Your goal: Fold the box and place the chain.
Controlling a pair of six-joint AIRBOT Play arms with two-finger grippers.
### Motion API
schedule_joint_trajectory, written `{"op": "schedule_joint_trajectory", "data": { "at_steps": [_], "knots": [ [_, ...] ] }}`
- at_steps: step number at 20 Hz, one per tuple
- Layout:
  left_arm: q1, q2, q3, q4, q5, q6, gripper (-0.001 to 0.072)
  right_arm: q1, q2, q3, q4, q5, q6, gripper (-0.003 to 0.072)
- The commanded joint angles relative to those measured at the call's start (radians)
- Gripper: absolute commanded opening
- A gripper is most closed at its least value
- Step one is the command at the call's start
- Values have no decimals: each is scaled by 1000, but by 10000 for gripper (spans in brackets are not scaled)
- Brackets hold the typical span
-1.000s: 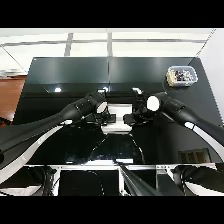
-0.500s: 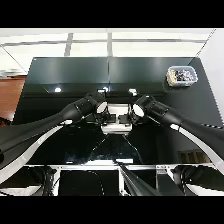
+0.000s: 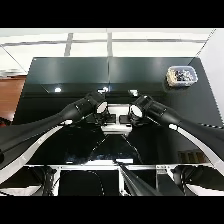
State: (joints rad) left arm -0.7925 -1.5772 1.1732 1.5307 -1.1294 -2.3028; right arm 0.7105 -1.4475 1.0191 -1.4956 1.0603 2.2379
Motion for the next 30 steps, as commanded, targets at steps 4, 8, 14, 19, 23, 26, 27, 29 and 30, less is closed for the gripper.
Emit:
{"op": "schedule_joint_trajectory", "data": {
  "at_steps": [4, 8, 14, 19, 23, 26, 27, 29, 30],
  "knots": [
    [1, -1, 1, 2, -4, -1, 30, -4, -13, 10, 1, 26, -2, 87],
    [1, -1, 1, 2, -3, -1, 30, -6, -14, 10, 1, 23, -5, 14],
    [1, -1, 1, 1, -3, -1, 30, -33, 34, 87, 0, 104, -131, 329],
    [1, -1, 1, 2, -5, -1, 30, -84, 254, 187, -180, 190, -262, 328],
    [1, -1, 1, 2, -4, -1, 30, -243, 302, 180, -535, 177, -268, 328],
    [1, -1, 1, 2, -3, -1, 30, -442, 283, 110, -534, -136, -264, 327],
    [1, -1, 1, 2, -4, -1, 30, -508, 257, 89, -517, -238, -238, 328],
    [1, -1, 1, 2, -3, -1, 30, -622, 168, 88, -436, -376, -215, 713],
    [1, -1, 1, 2, -3, -1, 30, -666, 118, 104, -367, -415, -216, 716]
  ]
}}
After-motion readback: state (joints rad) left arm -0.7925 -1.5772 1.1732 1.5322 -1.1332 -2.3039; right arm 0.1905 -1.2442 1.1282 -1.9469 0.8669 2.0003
